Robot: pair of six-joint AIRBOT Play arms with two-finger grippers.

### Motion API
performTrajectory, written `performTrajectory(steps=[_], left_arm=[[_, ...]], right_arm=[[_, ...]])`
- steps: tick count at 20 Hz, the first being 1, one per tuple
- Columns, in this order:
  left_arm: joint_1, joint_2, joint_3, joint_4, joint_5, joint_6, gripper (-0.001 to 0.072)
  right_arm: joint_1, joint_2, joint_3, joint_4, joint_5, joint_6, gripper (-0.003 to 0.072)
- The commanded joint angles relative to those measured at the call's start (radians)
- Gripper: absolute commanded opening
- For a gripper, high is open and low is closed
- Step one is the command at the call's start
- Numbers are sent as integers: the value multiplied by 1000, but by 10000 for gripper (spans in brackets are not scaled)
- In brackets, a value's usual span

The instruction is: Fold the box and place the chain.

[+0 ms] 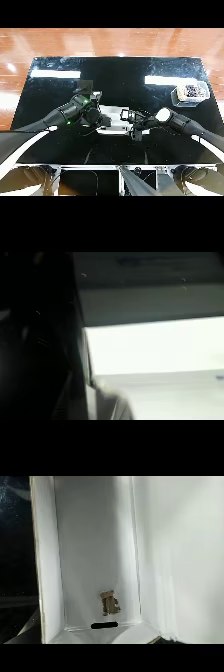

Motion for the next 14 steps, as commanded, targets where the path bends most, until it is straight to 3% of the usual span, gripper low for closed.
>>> performTrajectory(steps=[1,3,14], left_arm=[[2,-1,0,-5,-1,2,426],[2,-1,0,-5,-1,2,387],[0,-9,48,92,93,-74,389]], right_arm=[[0,-1,0,1,0,1,543],[0,-1,0,1,0,0,543],[0,-1,0,1,0,1,543]])
